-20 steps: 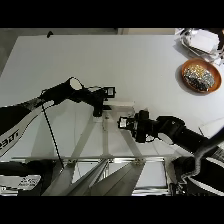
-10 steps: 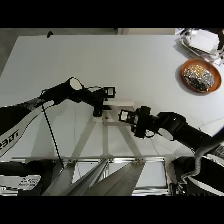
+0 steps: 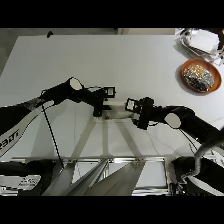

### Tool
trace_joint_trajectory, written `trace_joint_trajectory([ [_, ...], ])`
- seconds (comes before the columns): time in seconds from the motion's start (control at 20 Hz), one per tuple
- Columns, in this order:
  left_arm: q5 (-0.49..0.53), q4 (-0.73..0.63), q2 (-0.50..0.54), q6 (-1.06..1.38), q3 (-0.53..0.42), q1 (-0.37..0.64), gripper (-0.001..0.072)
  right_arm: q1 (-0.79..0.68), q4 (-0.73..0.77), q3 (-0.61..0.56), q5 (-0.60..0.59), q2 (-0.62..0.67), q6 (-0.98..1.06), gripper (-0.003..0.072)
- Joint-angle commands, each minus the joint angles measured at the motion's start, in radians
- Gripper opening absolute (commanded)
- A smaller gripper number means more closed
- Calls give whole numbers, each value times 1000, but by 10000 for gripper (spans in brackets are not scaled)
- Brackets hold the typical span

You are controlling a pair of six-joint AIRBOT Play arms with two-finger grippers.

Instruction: Fold the box and place the chain.

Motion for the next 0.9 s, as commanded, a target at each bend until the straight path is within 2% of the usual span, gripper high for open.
trace_joint_trajectory([
  [0.0,0,0,0,0,0,0,7,-56,125,6,-1,-13,-136,692],
  [0.2,0,0,-1,0,0,0,7,-95,295,33,39,-89,-244,694],
  [0.45,0,0,0,0,0,0,7,-177,353,66,124,-151,-365,694],
  [0.65,0,0,0,0,0,0,7,-177,491,68,166,-207,-556,694],
  [0.85,0,0,-1,0,0,0,7,-178,543,68,179,-232,-610,693],
])
